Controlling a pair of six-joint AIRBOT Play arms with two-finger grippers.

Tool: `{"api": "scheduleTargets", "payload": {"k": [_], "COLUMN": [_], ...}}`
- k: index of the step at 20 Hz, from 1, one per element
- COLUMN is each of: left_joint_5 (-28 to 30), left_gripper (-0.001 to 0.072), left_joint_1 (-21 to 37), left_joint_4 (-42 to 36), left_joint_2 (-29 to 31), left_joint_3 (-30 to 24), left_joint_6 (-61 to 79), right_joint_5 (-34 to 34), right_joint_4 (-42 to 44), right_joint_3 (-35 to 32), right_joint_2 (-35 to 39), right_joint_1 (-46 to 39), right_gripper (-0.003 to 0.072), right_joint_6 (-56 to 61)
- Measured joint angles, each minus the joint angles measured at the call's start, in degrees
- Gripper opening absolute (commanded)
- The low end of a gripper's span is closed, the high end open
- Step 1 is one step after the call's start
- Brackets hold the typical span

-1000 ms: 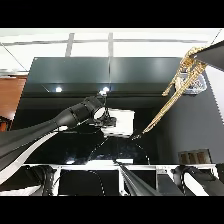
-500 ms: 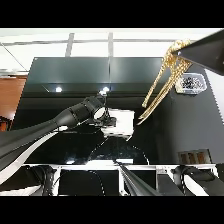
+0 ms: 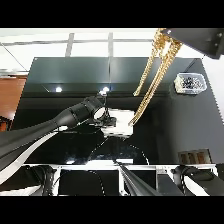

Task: Fold the box and place the chain.

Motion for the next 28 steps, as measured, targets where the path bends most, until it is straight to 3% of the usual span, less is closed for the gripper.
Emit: {"api": "scheduleTargets", "payload": {"k": [9,24,28], "left_joint_5": [0.0,0.0,0.0], "left_gripper": [0.0028,0.0028,0.0028], "left_joint_1": [0.0,0.0,0.0], "left_joint_4": [0.0,0.0,0.0], "left_joint_2": [0.0,0.0,0.0], "left_joint_3": [0.02,0.0,0.0], "left_joint_6": [0.0,0.0,0.0], "right_joint_5": [-0.44,1.36,0.72], "right_joint_4": [-1.92,-5.35,-6.62], "right_joint_3": [-1.2,-12.46,-19.23], "right_joint_2": [-4.0,-4.68,-4.72], "right_joint_1": [4.35,5.64,8.68], "right_gripper": [0.0013,0.0013,0.0013], "right_joint_6": [-0.13,0.52,1.11]}}
